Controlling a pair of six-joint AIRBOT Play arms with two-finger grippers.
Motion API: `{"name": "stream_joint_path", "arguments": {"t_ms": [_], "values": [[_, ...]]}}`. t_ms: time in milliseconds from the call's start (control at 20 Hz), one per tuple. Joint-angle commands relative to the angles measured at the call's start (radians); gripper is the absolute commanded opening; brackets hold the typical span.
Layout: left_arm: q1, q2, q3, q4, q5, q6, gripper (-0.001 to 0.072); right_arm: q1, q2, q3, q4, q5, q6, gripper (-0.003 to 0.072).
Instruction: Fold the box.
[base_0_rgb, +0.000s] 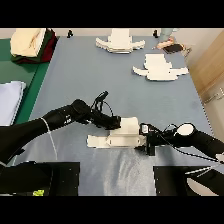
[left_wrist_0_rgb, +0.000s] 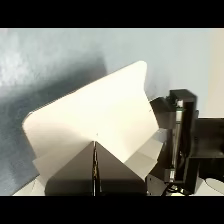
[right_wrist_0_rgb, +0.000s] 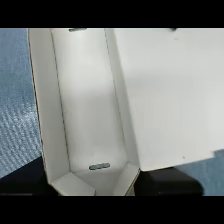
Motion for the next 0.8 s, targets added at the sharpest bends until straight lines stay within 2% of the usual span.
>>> {"name": "stream_joint_path", "arguments": {"t_ms": [0,250,400,550,750], "values": [[0.001,-0.049,0.003,0.000,-0.055,-0.020,0.0016,0.001,0.001,0.000,0.000,0.000,0.000,0.0511],[0.002,-0.015,0.039,-0.003,-0.041,0.034,0.0016,0.001,0.001,0.000,0.000,0.000,0.000,0.0511],[0.026,0.094,0.082,0.027,-0.023,0.097,0.0015,0.001,0.001,0.000,0.000,0.000,0.000,0.0511],[0.106,0.274,0.074,0.246,-0.079,0.002,0.0015,0.001,0.001,0.000,0.000,0.000,0.000,0.0511],[0.224,0.525,-0.024,0.613,-0.289,-0.246,0.0015,0.001,0.001,0.000,0.000,0.000,0.000,0.0511]]}}
